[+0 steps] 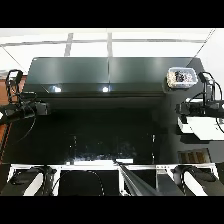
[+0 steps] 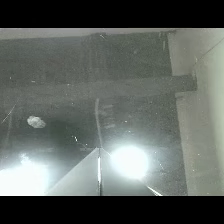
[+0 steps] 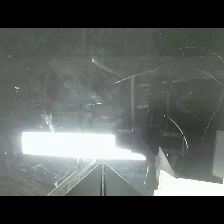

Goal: Fold the box and place the chain.

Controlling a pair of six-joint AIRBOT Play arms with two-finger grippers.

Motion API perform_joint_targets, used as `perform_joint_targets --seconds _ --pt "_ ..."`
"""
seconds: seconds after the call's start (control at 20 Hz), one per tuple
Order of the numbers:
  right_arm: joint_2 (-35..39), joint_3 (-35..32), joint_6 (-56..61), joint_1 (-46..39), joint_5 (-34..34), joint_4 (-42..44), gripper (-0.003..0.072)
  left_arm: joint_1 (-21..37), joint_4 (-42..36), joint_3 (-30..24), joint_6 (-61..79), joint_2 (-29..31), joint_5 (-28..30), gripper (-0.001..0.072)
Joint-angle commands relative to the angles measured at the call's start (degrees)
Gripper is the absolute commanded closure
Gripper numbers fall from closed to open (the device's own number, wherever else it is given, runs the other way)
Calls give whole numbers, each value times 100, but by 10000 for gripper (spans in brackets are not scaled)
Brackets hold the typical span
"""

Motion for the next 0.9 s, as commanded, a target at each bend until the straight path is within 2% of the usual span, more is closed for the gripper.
perform_joint_targets --seconds 0.0,0.65,0.85 --pt "4 -2 2 4 0 0 668 7 0 -2 2 2 2 684" --pt "2 -2 2 4 -52 7 668 7 0 -2 2 2 2 684" --pt "-11 -7 17 7 -1502 136 666 7 -208 -2 0 2 138 684"
